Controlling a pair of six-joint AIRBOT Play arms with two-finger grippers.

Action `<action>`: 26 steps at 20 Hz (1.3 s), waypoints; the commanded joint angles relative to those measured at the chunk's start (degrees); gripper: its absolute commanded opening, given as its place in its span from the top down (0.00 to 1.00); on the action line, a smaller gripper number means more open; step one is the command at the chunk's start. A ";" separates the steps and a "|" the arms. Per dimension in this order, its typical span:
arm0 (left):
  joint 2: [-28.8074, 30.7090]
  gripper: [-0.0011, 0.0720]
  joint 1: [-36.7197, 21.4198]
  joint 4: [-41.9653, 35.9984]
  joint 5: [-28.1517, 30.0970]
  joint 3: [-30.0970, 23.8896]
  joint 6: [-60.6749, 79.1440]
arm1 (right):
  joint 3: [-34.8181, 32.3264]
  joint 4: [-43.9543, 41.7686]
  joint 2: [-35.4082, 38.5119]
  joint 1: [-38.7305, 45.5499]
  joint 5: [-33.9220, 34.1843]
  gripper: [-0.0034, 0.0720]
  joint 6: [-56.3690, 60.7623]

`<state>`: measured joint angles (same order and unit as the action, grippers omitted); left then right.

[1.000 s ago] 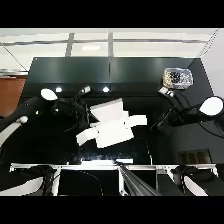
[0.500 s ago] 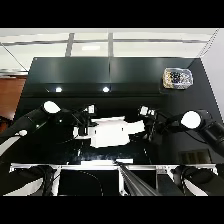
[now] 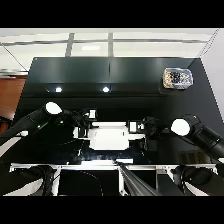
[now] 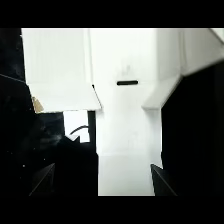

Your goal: Fold the box and place the chain.

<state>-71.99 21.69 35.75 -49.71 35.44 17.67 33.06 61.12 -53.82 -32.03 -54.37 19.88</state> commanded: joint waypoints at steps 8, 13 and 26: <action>-0.13 0.94 0.72 -0.39 2.73 0.00 1.18 | -1.66 -3.06 -5.09 -8.50 9.22 0.04 -3.37; -0.13 0.94 0.72 -0.39 2.71 0.00 1.16 | -1.66 -5.70 -8.46 -13.44 14.51 0.04 -3.34; -0.13 0.94 0.72 -0.39 2.54 0.00 1.16 | -1.64 -4.96 -2.49 -8.70 21.53 0.04 5.57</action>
<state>-72.10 22.37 35.33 -46.94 35.44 18.83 31.42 54.87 -59.05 -43.18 -33.76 23.29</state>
